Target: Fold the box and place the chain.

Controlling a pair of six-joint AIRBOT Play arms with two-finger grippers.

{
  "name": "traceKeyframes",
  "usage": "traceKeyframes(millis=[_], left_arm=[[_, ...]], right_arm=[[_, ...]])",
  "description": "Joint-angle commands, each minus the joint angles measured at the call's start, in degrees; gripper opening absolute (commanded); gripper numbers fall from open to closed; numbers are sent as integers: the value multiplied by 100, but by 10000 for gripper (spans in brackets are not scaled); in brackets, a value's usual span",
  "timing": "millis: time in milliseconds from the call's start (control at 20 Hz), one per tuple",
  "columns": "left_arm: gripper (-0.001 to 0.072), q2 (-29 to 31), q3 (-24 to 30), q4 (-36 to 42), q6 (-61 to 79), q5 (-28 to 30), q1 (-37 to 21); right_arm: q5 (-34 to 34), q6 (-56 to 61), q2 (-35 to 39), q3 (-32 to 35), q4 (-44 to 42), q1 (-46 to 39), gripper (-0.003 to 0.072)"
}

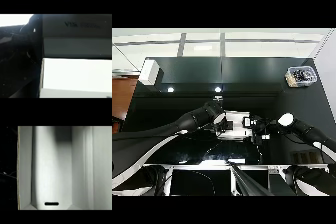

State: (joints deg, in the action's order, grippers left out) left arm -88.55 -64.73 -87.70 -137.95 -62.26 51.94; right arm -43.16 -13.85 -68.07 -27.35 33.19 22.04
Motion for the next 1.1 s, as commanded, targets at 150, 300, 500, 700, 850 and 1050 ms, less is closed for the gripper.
traceKeyframes(millis=[150, 300, 500, 700, 850, 1050], left_arm=[[228, -63, -31, -42, -4, -9, 2], [228, -125, -33, -39, -4, -81, 9], [218, -127, -33, -37, -4, -94, 9], [28, -127, -33, -31, -2, -125, 11], [28, -127, -33, -31, 0, -125, 11], [28, -127, -33, -31, 9, -125, 11]], right_arm=[[-7, -7, 0, 0, -17, 4, 526], [-9, -7, 0, 0, -17, 4, 526], [-9, -7, 0, 0, -17, 4, 526], [-9, -7, 0, 0, -17, 4, 526], [-9, -7, 0, 0, -17, 4, 526], [-9, -7, 0, 0, -17, 4, 526]])
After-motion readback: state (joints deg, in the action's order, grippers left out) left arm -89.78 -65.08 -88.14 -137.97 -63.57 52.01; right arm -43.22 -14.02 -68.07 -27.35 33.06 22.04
